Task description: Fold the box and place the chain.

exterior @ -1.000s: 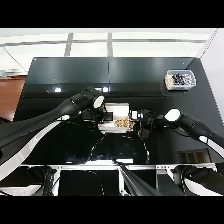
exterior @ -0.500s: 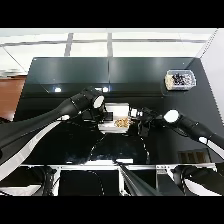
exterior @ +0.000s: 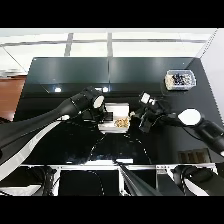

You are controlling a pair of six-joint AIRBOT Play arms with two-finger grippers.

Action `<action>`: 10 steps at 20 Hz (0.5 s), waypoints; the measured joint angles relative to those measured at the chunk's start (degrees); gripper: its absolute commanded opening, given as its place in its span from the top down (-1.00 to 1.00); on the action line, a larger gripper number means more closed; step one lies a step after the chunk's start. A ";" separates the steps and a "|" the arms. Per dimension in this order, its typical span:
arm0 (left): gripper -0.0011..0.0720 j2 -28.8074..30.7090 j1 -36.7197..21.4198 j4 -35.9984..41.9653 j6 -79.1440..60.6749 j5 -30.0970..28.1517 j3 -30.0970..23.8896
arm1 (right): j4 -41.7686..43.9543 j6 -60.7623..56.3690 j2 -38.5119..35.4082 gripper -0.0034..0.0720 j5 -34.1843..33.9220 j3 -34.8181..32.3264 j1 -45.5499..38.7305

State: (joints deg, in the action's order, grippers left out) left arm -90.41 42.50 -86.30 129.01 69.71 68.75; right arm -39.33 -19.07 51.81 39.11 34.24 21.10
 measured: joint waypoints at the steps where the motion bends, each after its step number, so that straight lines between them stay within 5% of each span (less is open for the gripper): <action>1: 0.90 0.00 0.00 0.00 0.02 0.00 0.00 | 0.33 -1.95 -1.42 0.89 1.31 1.18 0.00; 10: 0.90 0.00 0.00 0.00 0.00 0.00 0.00 | 10.95 -11.26 -5.29 0.87 5.60 13.29 0.00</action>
